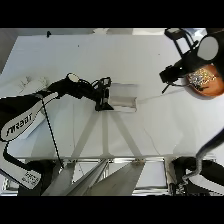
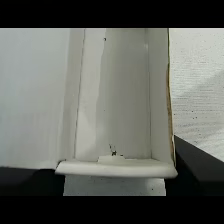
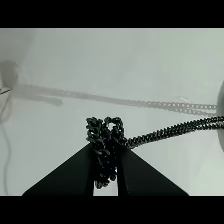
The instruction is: Fold the box and place the chain.
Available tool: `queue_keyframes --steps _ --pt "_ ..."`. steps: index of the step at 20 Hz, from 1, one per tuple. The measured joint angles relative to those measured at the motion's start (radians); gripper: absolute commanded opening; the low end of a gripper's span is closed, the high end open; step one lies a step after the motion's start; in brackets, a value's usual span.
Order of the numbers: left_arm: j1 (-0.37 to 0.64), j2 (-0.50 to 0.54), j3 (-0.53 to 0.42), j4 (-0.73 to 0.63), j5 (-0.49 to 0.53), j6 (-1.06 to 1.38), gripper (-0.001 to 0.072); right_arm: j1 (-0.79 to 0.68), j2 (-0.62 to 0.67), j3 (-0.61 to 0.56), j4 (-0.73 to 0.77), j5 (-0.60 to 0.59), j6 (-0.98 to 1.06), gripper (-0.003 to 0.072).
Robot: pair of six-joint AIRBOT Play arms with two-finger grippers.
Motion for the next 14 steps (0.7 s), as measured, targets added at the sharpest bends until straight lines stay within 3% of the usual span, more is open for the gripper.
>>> queue_keyframes --steps 8,14 --pt "0.000 0.000 0.000 0.000 0.000 0.000 0.0279 0.230 -0.041 0.000 0.143 -0.072 -0.047 0.0011" --pt "0.000 0.000 0.000 0.000 0.000 0.000 0.0279 0.304 -0.099 0.000 0.223 -0.137 -0.091 0.0013"
